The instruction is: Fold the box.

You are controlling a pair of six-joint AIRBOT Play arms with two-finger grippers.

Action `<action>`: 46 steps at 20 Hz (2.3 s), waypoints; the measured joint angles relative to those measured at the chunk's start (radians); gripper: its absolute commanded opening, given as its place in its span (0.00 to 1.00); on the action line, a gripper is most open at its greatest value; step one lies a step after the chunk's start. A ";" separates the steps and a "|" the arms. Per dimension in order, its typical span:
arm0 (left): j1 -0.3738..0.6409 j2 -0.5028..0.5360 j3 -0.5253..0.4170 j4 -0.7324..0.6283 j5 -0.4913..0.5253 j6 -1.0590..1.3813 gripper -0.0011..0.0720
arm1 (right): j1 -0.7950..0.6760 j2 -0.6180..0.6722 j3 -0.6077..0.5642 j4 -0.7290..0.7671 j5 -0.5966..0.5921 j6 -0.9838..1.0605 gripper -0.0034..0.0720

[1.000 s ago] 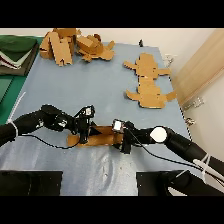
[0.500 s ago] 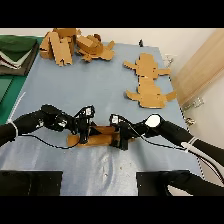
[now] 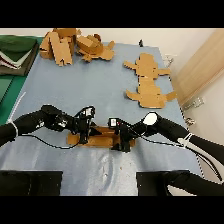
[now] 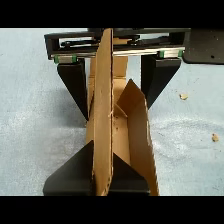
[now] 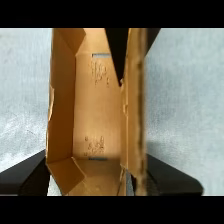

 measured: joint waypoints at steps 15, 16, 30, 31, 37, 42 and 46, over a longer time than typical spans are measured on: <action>0.000 0.000 0.000 0.000 0.003 -0.103 0.03 | 0.002 -0.002 0.001 0.035 -0.050 0.010 1.00; 0.000 0.000 0.000 0.000 0.003 -0.103 0.04 | 0.003 -0.002 0.001 0.037 -0.057 0.010 0.99; 0.000 0.000 0.000 0.000 0.004 -0.103 0.04 | 0.037 -0.049 0.000 0.033 -0.100 0.010 0.98; 0.000 0.000 0.000 0.000 0.004 -0.103 0.04 | 0.038 -0.050 0.000 0.031 -0.101 0.010 0.98; 0.000 0.000 0.000 0.000 0.003 -0.104 0.04 | 0.040 -0.050 0.000 0.022 -0.120 0.010 0.64; 0.000 0.000 0.000 -0.001 0.002 -0.104 0.03 | 0.040 -0.050 0.000 0.019 -0.121 0.011 0.65; 0.000 0.000 0.000 -0.001 0.002 -0.104 0.04 | 0.041 -0.050 -0.002 0.010 -0.121 0.009 0.83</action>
